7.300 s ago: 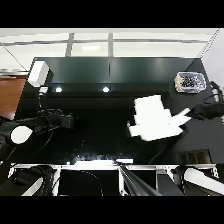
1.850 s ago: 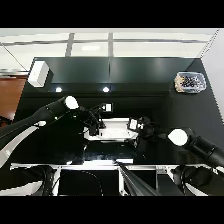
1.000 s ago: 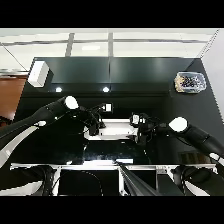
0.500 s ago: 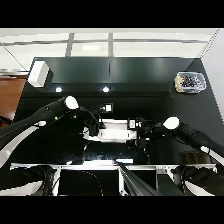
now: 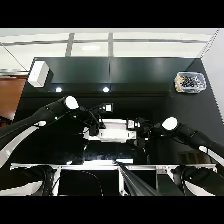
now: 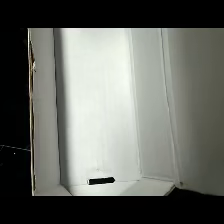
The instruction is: Fold the box and place the chain.
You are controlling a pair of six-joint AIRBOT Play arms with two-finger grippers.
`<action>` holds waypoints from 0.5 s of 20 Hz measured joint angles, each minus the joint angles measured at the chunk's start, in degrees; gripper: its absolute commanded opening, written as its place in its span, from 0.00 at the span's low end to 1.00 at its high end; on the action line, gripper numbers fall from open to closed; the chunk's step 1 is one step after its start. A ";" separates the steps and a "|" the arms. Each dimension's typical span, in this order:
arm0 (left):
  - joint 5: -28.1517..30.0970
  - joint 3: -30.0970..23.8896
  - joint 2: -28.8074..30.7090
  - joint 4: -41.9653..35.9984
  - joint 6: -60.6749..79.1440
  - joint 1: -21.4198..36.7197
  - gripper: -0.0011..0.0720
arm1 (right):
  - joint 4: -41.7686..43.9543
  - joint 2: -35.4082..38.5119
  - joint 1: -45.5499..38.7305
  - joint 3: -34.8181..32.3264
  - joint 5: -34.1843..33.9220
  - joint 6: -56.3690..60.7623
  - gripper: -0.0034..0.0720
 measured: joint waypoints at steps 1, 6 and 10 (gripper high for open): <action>0.02 0.00 0.00 0.00 0.00 0.00 0.05 | -0.11 0.00 0.02 0.00 -0.20 0.07 0.88; -0.15 0.00 0.00 -0.02 0.00 0.00 0.05 | -0.92 -0.11 0.17 0.07 -0.81 0.96 0.88; -0.26 0.00 0.00 -0.02 0.00 0.00 0.05 | -2.19 -0.20 0.87 0.07 -1.31 1.68 0.88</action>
